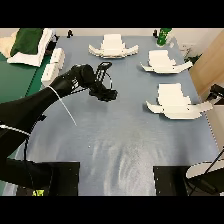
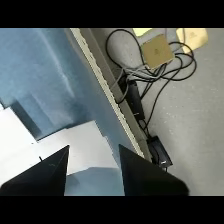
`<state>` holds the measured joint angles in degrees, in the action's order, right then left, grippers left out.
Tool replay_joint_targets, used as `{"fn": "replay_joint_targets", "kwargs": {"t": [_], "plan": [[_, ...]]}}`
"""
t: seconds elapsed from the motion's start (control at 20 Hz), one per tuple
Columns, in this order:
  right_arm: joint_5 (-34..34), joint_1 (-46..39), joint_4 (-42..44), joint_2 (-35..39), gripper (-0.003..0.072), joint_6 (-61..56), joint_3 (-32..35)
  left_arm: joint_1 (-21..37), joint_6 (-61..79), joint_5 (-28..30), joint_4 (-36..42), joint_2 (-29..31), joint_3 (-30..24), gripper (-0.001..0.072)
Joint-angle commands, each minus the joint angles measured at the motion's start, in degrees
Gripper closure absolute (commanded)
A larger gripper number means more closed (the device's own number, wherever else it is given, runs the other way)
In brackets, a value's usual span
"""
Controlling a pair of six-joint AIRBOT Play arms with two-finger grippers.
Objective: Fold the box.
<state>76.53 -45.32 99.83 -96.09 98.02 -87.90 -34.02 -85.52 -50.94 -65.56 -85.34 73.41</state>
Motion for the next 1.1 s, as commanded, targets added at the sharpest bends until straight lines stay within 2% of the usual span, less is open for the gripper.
{"fn": "replay_joint_targets", "kwargs": {"t": [0.0, 0.2, 0.25, 0.5, 0.55, 0.6, 0.7, 0.9, 1.05], "plan": [[3.72, -2.56, 7.34, -5.95, 0.0200, 4.81, -7.56, 0.07, -0.02, 1.03, 3.34, -0.02, 0.00, 0.0695], [5.66, -2.56, 7.30, -8.63, 0.0214, 7.78, -7.85, 0.07, -0.02, 0.96, 4.24, -0.02, 0.00, 0.0695], [6.99, -2.56, 8.13, -9.09, 0.0277, 9.25, -7.82, 0.07, -0.02, 0.81, 4.61, -0.02, 0.00, 0.0695], [11.52, -2.36, 10.75, -9.53, 0.0285, 10.71, -6.54, 0.11, 0.04, -1.40, 5.99, -0.02, 0.00, 0.0695], [12.79, -2.25, 11.67, -9.53, 0.0356, 11.04, -6.14, 0.11, 0.04, -1.70, 6.01, -0.02, 0.00, 0.0695], [14.14, -2.01, 12.68, -9.53, 0.0521, 12.28, -5.57, 0.11, 0.02, -1.68, 5.99, -0.02, 0.00, 0.0696], [16.02, -1.31, 15.93, -9.53, 0.0682, 14.58, -4.55, 0.13, -0.07, -1.31, 6.03, -0.02, 0.00, 0.0695], [18.05, 3.02, 24.83, -7.65, 0.0685, 15.04, -3.34, 0.13, 0.63, -1.18, 6.43, 0.33, 0.02, 0.0696], [15.72, 8.09, 25.11, -1.14, 0.0687, 15.74, 2.60, 0.33, 3.19, -5.57, 6.43, 2.62, -0.02, 0.0698]]}}
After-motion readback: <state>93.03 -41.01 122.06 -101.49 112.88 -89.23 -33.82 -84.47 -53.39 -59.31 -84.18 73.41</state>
